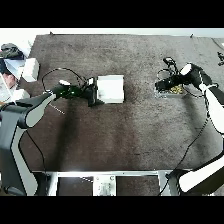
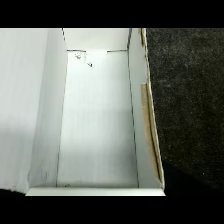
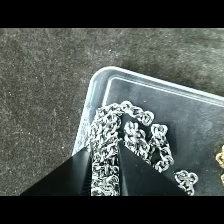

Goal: Fold the box and place the chain.

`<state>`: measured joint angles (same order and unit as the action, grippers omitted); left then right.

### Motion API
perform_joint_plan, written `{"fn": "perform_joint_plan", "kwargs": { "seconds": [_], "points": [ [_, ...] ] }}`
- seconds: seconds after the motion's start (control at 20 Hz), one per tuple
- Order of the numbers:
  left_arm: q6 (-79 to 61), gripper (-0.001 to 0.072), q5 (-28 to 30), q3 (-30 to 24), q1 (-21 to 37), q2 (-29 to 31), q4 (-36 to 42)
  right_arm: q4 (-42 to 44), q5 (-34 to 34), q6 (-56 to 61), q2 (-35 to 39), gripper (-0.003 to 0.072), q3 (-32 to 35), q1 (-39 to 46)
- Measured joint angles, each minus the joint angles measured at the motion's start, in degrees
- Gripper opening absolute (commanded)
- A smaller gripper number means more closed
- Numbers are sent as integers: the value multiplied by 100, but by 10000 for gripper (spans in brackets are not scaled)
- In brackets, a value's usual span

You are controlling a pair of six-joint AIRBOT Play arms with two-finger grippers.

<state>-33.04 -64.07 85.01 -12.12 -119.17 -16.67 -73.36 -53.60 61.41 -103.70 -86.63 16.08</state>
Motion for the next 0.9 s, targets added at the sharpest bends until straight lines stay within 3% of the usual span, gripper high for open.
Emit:
{"fn": "perform_joint_plan", "kwargs": {
  "seconds": [0.2, 0.35, 0.55, 0.9],
  "points": [
    [0, 285, 0, 0, 0, 0, 0, -87, -98, -24, -94, 240, -63, -2],
    [0, 285, 0, 0, 0, 0, 0, -83, -103, -42, -203, -1, -83, -28],
    [0, 285, 0, 0, 0, 0, 0, -76, -105, -37, -166, -18, -87, -72],
    [0, 285, 0, 0, 0, 0, 0, -85, -245, -20, 649, -18, -98, -85]
  ]
}}
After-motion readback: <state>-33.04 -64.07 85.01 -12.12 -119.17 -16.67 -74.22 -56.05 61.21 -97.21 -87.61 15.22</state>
